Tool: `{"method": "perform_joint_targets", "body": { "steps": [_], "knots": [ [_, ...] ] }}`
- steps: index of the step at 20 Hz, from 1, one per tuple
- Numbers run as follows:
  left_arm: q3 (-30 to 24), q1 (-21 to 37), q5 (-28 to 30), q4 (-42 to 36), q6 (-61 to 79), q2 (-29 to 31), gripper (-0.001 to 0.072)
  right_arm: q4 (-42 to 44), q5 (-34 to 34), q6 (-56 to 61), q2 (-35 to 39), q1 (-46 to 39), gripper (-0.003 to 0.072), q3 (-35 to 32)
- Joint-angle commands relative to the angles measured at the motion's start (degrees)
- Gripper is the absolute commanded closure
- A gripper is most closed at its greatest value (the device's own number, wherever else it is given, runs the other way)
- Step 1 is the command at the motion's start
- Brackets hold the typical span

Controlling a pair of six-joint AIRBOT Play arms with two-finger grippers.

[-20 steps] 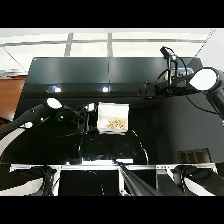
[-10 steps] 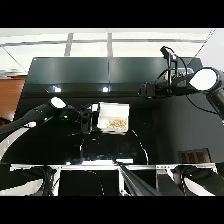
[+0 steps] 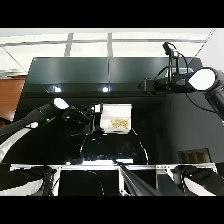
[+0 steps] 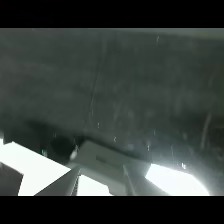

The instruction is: Fold the box and place the chain.

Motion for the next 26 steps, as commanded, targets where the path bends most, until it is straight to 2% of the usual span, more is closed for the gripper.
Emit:
{"method": "perform_joint_targets", "body": {
  "steps": [1,4,6,11,14,16,19,23,26],
  "knots": [
    [-0.02,-0.24,3.45,0.22,-3.85,-0.07,0.0227,0.44,-6.25,2.73,-2.29,0.39,-0.0025,0.0],
    [-0.02,-0.42,4.07,0.39,-4.59,-0.07,0.0227,0.39,-7.58,1.36,-7.96,1.55,-0.0024,0.0],
    [-0.02,-0.42,4.02,0.48,-4.59,-0.07,0.0227,0.48,-6.45,-5.44,-11.63,2.51,-0.0018,0.0],
    [-0.04,-0.44,4.02,0.5,-4.59,-0.07,0.0227,5.18,3.08,-44.3,-11.47,6.03,-0.0018,0.63],
    [-0.04,-0.44,4.04,0.5,-4.59,-0.09,0.0226,4.66,12.7,-54.14,-10.95,6.16,-0.0018,3.28],
    [-0.04,-0.44,4.04,0.5,-4.61,-0.09,0.0226,4.48,16.79,-57.86,-11.26,6.58,-0.0018,2.99],
    [-0.04,-0.44,4.04,0.5,-4.59,-0.09,0.0226,4.59,14.84,-64.46,-11.85,8.28,-0.0018,0.96],
    [-0.04,-0.44,4.02,0.57,-4.59,-0.09,0.0226,10.54,11.17,-72.22,-12.59,8.66,-0.0018,0.52],
    [-0.02,-0.44,3.89,0.66,-4.59,-0.09,0.0226,10.56,10.58,-73.61,-13.64,8.66,-0.0017,0.44]
  ]
}}
